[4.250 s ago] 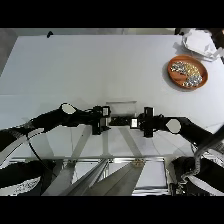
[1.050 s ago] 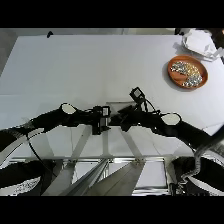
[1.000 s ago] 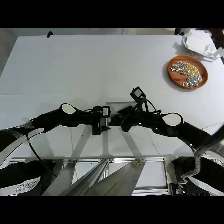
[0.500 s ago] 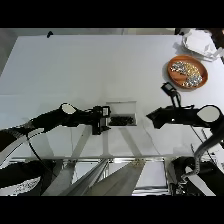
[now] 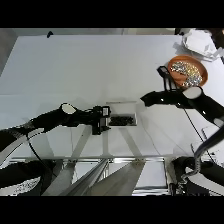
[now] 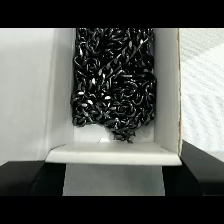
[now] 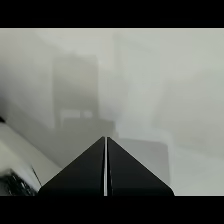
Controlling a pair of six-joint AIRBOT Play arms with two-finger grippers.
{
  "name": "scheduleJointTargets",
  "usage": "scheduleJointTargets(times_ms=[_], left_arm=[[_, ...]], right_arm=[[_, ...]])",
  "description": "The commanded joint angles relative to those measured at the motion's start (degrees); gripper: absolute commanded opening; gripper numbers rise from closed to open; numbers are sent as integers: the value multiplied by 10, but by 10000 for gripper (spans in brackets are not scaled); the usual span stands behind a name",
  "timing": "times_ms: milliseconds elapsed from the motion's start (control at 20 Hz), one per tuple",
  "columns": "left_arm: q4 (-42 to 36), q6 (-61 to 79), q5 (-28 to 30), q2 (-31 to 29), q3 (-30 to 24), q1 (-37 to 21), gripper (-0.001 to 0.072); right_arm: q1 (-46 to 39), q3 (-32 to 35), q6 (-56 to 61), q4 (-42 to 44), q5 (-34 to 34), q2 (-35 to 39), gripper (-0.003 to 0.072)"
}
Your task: Fold the box and place the chain.
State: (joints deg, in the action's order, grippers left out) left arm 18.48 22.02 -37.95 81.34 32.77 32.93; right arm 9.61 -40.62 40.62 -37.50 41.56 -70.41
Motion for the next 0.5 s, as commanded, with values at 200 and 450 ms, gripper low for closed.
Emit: scheduleJointTargets(times_ms=[200,450], left_arm=[[0,0,0,0,0,0,271],[0,0,0,0,0,0,271]], right_arm=[[43,-175,-59,-34,132,-128,8],[82,-174,-127,-127,208,-96,9]])
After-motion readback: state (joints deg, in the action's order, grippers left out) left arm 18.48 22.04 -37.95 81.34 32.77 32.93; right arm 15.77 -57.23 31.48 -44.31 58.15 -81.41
